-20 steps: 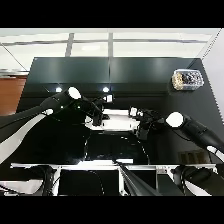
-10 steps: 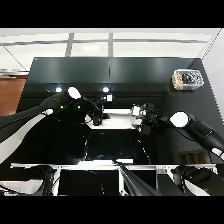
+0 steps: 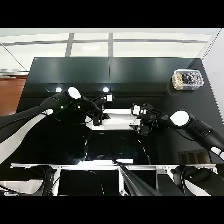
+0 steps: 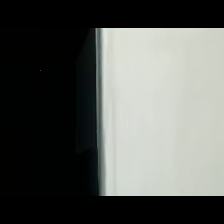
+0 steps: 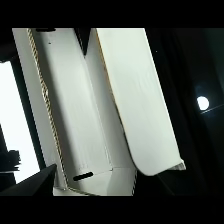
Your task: Fold the box and place the chain.
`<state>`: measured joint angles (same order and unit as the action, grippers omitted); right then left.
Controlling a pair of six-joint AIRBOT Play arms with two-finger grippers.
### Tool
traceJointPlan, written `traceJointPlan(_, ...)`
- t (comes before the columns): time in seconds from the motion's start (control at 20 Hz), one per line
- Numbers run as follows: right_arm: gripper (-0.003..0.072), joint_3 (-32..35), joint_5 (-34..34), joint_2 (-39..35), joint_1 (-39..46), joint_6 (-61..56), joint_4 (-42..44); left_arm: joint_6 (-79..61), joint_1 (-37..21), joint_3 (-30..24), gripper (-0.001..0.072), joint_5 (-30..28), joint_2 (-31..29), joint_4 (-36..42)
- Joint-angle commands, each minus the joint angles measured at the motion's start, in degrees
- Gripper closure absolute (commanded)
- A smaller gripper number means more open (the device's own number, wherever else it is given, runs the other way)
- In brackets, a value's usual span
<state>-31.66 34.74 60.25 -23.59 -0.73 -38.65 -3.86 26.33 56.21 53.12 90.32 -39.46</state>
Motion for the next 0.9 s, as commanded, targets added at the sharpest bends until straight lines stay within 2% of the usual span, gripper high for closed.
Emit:
traceJointPlan(0.0, -0.0012, -0.07, 0.61, 1.18, 0.04, 1.33, 2.25, 0.02, -0.02, -0.02, 0.0685, -0.09, -0.02, 0.07)
traceJointPlan(0.15, -0.0012, -0.20, 1.22, 2.86, 0.85, 2.78, 6.05, 0.02, -0.02, -0.02, 0.0684, -0.09, -0.02, 0.07)
traceJointPlan(0.35, -0.0012, -0.90, 7.74, 3.98, 5.81, 5.55, 11.32, 0.02, -0.02, 0.00, 0.0684, -0.11, -0.02, 0.07)
traceJointPlan(0.5, -0.0012, -0.87, 11.82, 6.58, 5.95, 7.02, 11.43, 0.02, -0.02, 0.00, 0.0684, -0.15, -0.02, 0.07)
traceJointPlan(0.7, -0.0012, -0.87, 10.32, 8.98, 5.97, 10.25, 6.58, 0.02, -0.02, 0.00, 0.0684, -0.17, -0.02, 0.07)
traceJointPlan(0.85, -0.0012, -0.87, 8.61, 10.45, 5.51, 12.85, 7.13, 0.02, -0.02, 0.00, 0.0684, -0.15, -0.02, 0.07)
